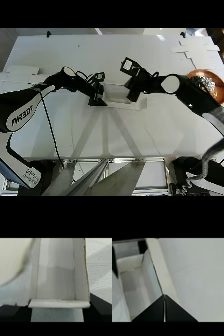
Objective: Fold the box and place the chain.
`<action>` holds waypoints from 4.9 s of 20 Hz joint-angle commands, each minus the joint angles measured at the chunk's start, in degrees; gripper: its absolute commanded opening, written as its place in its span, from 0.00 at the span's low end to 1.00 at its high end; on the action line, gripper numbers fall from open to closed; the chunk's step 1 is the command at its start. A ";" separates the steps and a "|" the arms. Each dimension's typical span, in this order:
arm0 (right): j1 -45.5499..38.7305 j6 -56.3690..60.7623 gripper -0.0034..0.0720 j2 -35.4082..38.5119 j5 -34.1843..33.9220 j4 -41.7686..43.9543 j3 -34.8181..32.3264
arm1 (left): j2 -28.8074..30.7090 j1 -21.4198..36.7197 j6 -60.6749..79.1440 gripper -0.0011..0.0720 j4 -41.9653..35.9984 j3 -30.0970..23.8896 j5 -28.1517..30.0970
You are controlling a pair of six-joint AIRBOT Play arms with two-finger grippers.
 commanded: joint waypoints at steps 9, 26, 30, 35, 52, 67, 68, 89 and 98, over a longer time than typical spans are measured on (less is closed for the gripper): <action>-0.02 0.20 0.06 -6.60 -18.29 1.62 1.88 | 0.00 0.07 0.02 0.45 0.02 -0.02 0.00; -10.12 -8.09 0.06 -10.23 18.64 23.02 2.47 | 0.00 0.07 0.02 0.45 0.02 -0.02 0.02; -10.12 -11.04 0.06 -14.19 6.49 31.93 2.47 | 0.00 0.07 0.02 0.45 0.02 -0.02 0.00; -10.12 -10.25 0.06 -17.07 3.21 33.11 2.47 | 0.00 0.07 0.02 0.45 0.02 -0.02 0.02; -13.22 -11.50 0.06 2.97 23.50 14.25 2.45 | 0.00 0.07 0.02 0.45 0.02 -0.02 0.00; -14.62 -28.26 0.47 -2.23 10.27 9.60 -11.34 | 0.00 0.07 0.02 0.45 0.02 -0.02 0.02; -14.43 -31.80 0.47 -3.04 10.16 12.76 -11.34 | 0.00 0.07 0.02 0.45 0.02 -0.02 0.02; -10.12 -47.06 0.24 -7.65 4.44 25.83 -11.32 | 0.00 0.07 0.02 0.45 0.02 -0.02 0.02; -10.12 -51.06 0.42 -7.67 3.98 31.67 -11.34 | 0.00 0.07 0.02 0.45 0.02 -0.02 0.02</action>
